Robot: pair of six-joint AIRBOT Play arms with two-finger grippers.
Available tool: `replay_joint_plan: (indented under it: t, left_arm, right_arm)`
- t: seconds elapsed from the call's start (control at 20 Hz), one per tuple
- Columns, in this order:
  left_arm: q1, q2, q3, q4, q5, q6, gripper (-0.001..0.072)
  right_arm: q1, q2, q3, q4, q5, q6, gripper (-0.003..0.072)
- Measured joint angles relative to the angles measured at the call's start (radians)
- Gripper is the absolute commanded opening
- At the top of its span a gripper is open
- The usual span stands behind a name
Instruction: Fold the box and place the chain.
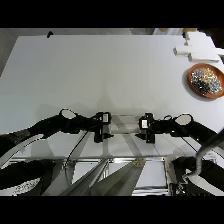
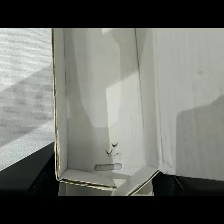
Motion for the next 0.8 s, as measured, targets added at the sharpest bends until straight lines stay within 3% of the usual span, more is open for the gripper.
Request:
replay_joint_plan:
  t: [0.8]
  left_arm:
    - [-0.001,0.000,0.000,0.009,-0.013,-0.001,0.0274]
  right_arm:
    - [0.000,0.000,0.000,0.000,0.000,-0.001,0.0296]
